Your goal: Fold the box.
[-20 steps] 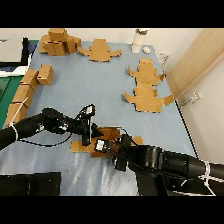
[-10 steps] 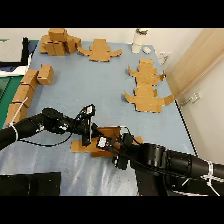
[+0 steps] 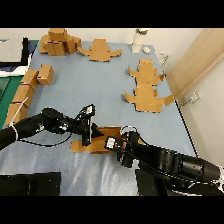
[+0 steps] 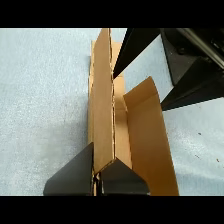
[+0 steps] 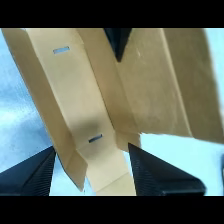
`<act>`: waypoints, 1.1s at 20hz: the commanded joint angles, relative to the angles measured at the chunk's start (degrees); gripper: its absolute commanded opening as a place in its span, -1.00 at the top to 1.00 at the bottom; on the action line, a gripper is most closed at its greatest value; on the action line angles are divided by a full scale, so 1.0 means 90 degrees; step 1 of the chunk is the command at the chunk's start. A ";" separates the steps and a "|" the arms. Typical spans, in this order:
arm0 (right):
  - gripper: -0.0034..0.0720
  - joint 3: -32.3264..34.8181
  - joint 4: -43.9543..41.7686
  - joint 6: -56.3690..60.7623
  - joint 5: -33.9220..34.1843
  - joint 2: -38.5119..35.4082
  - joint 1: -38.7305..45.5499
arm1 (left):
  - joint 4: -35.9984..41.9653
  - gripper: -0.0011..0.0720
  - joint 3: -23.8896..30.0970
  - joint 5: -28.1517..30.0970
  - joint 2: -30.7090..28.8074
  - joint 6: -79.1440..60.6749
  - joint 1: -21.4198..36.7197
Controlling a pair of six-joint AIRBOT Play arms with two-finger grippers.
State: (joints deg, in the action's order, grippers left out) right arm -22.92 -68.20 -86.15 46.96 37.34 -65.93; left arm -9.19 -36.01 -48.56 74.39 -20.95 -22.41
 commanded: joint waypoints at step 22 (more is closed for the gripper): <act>-1.00 0.0112 -0.5697 -0.8400 -0.0602 0.0512 0.4221 | 0.0000 0.94 0.0000 0.0000 0.0005 -0.0002 -0.0002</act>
